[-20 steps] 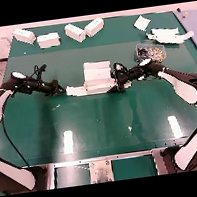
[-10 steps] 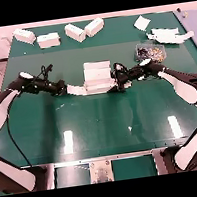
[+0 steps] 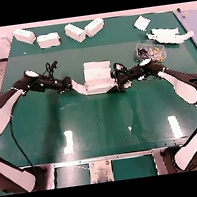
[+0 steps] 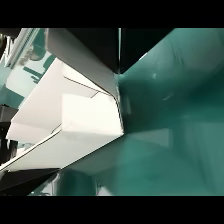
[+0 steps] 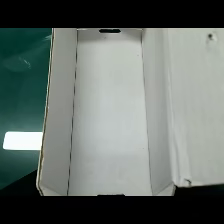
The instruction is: Fold the box and place the chain.
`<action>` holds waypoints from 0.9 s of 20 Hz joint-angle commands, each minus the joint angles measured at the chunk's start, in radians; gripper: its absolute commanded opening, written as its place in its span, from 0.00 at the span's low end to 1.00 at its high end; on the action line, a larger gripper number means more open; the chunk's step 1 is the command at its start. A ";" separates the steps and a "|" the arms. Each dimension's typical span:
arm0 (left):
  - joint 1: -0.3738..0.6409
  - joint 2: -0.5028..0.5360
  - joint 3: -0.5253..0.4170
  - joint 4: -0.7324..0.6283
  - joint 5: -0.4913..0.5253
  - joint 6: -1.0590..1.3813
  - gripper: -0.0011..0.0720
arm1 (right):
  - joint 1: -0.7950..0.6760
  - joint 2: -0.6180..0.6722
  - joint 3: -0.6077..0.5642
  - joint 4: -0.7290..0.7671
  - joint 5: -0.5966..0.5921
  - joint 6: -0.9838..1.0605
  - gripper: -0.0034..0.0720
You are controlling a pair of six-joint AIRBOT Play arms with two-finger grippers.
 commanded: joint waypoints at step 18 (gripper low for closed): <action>-0.050 0.051 0.019 0.030 0.032 -0.039 0.31 | 0.001 0.000 0.000 0.000 0.000 0.000 0.78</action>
